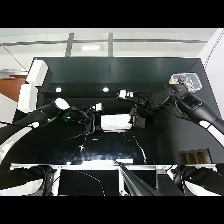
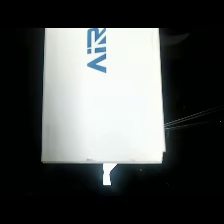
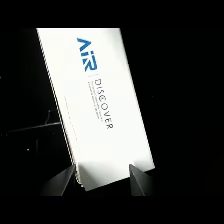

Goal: Fold the box and place the chain.

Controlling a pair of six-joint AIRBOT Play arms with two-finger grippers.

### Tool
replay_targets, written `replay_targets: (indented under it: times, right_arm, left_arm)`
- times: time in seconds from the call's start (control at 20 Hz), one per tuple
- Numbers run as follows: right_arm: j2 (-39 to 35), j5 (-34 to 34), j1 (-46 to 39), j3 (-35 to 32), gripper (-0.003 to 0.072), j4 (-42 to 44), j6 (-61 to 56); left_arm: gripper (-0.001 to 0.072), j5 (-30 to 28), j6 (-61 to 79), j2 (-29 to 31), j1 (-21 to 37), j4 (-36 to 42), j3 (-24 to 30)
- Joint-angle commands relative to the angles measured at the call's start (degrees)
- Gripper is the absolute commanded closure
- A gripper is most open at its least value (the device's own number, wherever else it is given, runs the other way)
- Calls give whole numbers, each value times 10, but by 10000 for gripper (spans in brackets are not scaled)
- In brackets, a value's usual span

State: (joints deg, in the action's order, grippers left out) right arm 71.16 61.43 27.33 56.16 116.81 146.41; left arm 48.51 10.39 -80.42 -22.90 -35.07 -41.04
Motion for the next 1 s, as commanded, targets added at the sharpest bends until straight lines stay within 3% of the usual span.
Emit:
replay_targets:
  times: [0.0, 0.05, 0.1, 0.15, 0.2, 0.35, 0.5, 0.95]
  right_arm:
    - [-24, 25, -21, 6, 312, 2, -89]
    - [-32, 36, -29, 6, 313, 6, -119]
    - [-38, 50, -37, 5, 365, 13, -152]
    - [-38, 67, -44, 5, 605, 29, -180]
    - [-38, 75, -49, 1, 662, 57, -203]
    - [-31, 10, -48, -34, 663, 139, -296]
    - [7, -32, -45, -47, 663, 259, -311]
    - [106, -12, -39, -48, 661, 245, -312]
  left_arm:
    - [289, 0, 1, 0, 0, 0, 0]
    - [289, 0, 1, 0, 0, 0, 0]
    - [289, 0, 1, 0, 0, 0, 0]
    - [289, 0, 1, 0, 0, 0, 0]
    - [289, 0, 1, 0, 0, 0, 0]
    - [289, 0, 1, 0, 0, 0, 0]
    - [289, 0, 1, 0, 0, 0, 0]
    - [289, 0, 1, 0, 0, 0, 0]
